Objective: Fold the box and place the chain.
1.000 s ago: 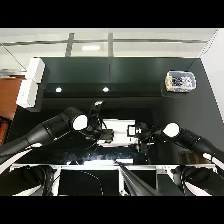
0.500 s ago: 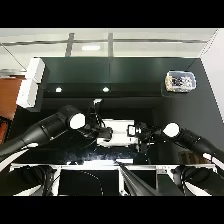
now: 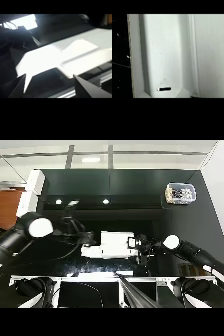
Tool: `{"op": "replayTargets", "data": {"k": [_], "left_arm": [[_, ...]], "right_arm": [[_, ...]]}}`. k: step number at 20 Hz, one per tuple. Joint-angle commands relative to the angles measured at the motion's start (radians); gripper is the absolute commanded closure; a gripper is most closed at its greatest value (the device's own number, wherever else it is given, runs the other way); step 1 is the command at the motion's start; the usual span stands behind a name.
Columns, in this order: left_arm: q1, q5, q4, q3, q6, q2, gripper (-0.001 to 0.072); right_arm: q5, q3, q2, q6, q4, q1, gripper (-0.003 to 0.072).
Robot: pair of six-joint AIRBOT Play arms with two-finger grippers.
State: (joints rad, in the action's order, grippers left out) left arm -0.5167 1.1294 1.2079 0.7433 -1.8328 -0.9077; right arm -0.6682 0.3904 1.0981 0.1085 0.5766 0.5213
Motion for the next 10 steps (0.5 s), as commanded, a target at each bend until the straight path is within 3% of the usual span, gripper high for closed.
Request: {"op": "replayTargets", "data": {"k": [1, 2, 3, 7, 10], "left_arm": [[0.230, 0.018, -0.010, -0.144, 0.037, 0.174, 0.0090], [0.310, 0.017, -0.021, -0.193, 0.056, 0.218, 0.0359], [0.391, 0.016, -0.032, -0.246, 0.060, 0.256, 0.0683], [0.600, 0.049, -0.218, -0.427, 0.304, 0.246, 0.0678], [0.603, 0.042, -0.315, -0.468, 0.375, 0.122, 0.0679]], "right_arm": [[0.000, 0.000, 0.000, 0.000, 0.000, 0.000, 0.0260], [0.000, 0.000, 0.000, 0.000, 0.000, 0.000, 0.0259], [0.000, 0.000, 0.000, 0.000, 0.000, 0.000, 0.0259], [0.000, 0.000, 0.000, 0.000, 0.000, 0.000, 0.0259], [0.000, 0.000, 0.000, 0.000, 0.000, 0.000, 0.0259]]}}
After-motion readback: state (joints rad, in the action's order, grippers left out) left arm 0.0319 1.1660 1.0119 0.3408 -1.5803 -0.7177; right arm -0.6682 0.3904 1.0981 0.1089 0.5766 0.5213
